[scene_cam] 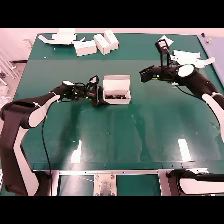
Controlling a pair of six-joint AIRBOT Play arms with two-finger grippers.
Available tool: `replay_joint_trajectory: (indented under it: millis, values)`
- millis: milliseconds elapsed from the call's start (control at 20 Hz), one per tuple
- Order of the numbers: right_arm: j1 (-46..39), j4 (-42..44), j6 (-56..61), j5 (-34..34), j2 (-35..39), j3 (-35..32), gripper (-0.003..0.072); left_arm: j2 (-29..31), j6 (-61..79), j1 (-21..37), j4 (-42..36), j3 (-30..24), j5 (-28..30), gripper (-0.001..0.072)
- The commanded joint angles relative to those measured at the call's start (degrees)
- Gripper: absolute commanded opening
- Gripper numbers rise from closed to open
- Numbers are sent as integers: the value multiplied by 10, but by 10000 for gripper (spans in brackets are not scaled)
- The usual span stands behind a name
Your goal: Fold the box and place the chain.
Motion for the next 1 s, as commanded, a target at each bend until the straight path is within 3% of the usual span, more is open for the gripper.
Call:
replay_joint_trajectory:
  millis: [0, 300, 750, 950]
  values:
    - [-3, 50, -64, 92, -61, 85, 14, 0, 0, 0, 0, 0, 0, 479]
    - [-1, 63, -63, 227, -148, 217, 13, 0, 0, 0, 0, 0, 0, 479]
    - [22, 68, -66, 303, -194, 223, 14, 0, 0, 0, 0, 0, -1, 479]
    - [33, 66, -78, 381, -194, 237, 15, 0, 0, 0, 0, 0, -1, 479]
